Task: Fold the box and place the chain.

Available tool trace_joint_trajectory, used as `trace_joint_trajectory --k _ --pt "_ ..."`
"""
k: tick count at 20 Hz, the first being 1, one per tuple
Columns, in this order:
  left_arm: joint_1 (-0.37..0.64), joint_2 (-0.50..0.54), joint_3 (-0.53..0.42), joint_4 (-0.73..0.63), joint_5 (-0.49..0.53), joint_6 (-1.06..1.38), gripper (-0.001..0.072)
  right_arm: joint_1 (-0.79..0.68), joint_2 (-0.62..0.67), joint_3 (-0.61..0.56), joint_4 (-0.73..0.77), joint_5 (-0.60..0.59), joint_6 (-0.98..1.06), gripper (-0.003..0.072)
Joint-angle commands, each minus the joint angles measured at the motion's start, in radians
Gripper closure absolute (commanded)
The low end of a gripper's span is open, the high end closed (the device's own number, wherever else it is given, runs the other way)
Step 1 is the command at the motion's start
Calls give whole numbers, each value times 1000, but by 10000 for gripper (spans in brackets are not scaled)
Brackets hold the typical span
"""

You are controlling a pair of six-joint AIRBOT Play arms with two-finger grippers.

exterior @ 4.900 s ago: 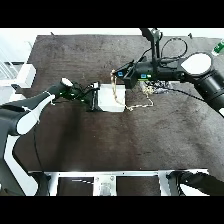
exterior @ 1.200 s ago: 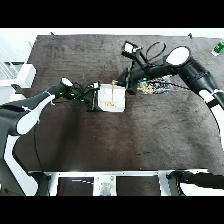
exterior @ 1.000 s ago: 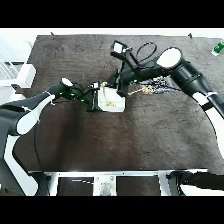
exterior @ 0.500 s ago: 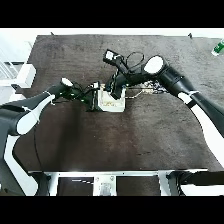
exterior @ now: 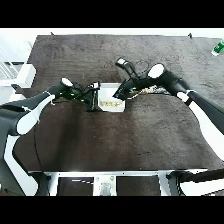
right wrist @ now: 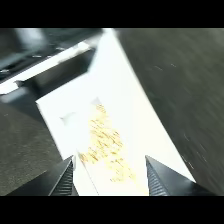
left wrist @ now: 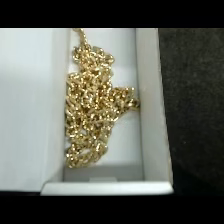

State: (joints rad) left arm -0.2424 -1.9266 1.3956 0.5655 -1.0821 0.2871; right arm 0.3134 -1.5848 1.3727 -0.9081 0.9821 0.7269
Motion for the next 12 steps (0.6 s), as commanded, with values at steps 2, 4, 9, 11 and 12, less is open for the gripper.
trace_joint_trajectory --k 2,4,9,11,12 --pt "0 0 0 0 0 0 227 -120 96 -80 -1 -62 169 192" --pt "0 0 0 0 0 0 227 -169 168 -176 -1 -155 260 192" --pt "0 0 0 0 0 0 227 -211 219 -407 -2 -442 511 194" --pt "0 0 0 0 0 0 227 -212 208 -466 -2 -541 541 194" --pt "0 0 0 0 0 0 227 -217 202 -482 -1 -573 566 193"
